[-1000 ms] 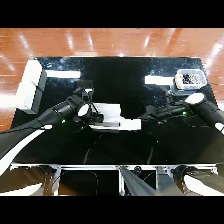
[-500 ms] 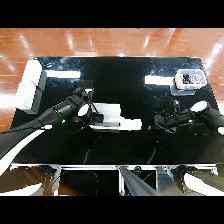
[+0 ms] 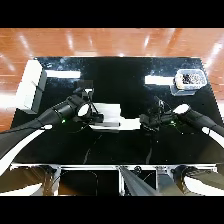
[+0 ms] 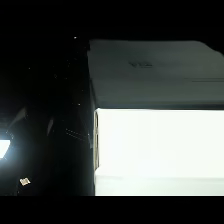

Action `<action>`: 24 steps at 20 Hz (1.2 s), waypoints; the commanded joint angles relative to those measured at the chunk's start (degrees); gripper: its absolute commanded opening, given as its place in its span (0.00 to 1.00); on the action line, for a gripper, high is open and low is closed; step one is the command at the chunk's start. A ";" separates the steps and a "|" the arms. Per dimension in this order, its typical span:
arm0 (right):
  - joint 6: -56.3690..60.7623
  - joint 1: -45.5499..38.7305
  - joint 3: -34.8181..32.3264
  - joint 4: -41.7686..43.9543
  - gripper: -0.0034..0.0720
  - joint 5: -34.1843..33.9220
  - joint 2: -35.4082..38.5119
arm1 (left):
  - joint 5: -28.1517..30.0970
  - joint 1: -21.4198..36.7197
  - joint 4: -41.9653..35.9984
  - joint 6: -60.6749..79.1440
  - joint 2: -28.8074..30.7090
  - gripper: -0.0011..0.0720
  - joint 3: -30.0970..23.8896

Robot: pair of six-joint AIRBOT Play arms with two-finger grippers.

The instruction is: Fold the box and place the chain.

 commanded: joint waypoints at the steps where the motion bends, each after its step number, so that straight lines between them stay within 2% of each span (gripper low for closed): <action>1: -1.46 0.90 0.07 2.71 0.08 -1.49 -0.39 | -0.04 -0.02 0.02 0.02 -0.02 0.04 -0.02; 9: -9.86 3.15 0.07 12.76 0.08 -1.86 -0.39 | 0.00 -0.02 0.02 0.02 -0.02 0.04 -0.02; 24: -13.46 3.63 1.73 13.05 0.08 2.60 -0.33 | -0.81 0.00 0.13 0.04 -0.02 0.04 -0.02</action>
